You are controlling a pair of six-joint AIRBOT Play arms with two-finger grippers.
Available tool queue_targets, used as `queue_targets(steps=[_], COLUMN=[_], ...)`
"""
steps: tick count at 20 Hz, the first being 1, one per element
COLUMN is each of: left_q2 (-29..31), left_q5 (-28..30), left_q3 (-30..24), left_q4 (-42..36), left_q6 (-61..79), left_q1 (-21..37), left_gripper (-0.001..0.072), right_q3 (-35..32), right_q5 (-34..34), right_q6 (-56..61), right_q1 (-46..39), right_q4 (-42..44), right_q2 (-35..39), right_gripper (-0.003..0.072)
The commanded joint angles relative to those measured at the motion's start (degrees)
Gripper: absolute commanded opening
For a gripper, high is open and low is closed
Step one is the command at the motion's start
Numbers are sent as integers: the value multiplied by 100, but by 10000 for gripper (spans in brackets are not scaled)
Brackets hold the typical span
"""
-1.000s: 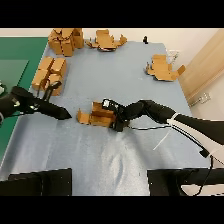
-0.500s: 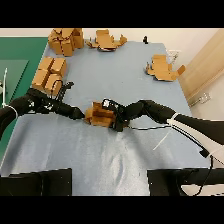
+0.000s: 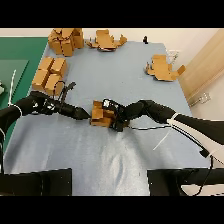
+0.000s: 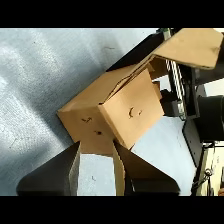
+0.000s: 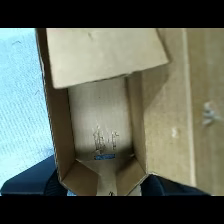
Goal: Fold the box.
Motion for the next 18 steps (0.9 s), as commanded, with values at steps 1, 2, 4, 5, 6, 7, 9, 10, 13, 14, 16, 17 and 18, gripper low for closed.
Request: queue_targets(steps=[1,2,4,5,6,7,9,10,13,14,16,17,18], left_q2=[-44,-46,-44,-44,-44,-44,-39,-37,-39,-39,-39,-39,-39], left_q5=[-240,-264,-269,-267,-269,-267,-269,-299,-350,-345,-354,-352,-352], left_q3=[4,4,4,4,13,15,15,17,17,22,28,28,28], left_q4=[-138,-136,-125,-90,0,66,76,52,-85,-107,-234,-299,-369], left_q6=[199,227,343,369,365,365,361,358,431,511,643,697,723], left_q1=[-2,-2,2,31,94,170,358,428,380,350,286,273,271], left_gripper=[310,253,233,233,233,232,233,233,233,233,234,234,234], right_q3=[0,0,0,0,0,0,0,0,0,0,0,0,0], right_q5=[0,0,0,0,0,0,0,2,2,0,2,0,4], right_q6=[7,7,7,7,7,7,4,4,2,2,0,2,-2], right_q1=[4,4,4,4,4,4,4,4,4,4,4,4,4], right_q4=[0,0,0,0,-2,-2,0,0,0,0,0,0,0], right_q2=[-4,-4,-4,-4,-4,-4,-4,-4,-4,-4,-4,-4,-4], right_gripper=[8,8,8,8,8,8,8,8,8,8,8,8,8])
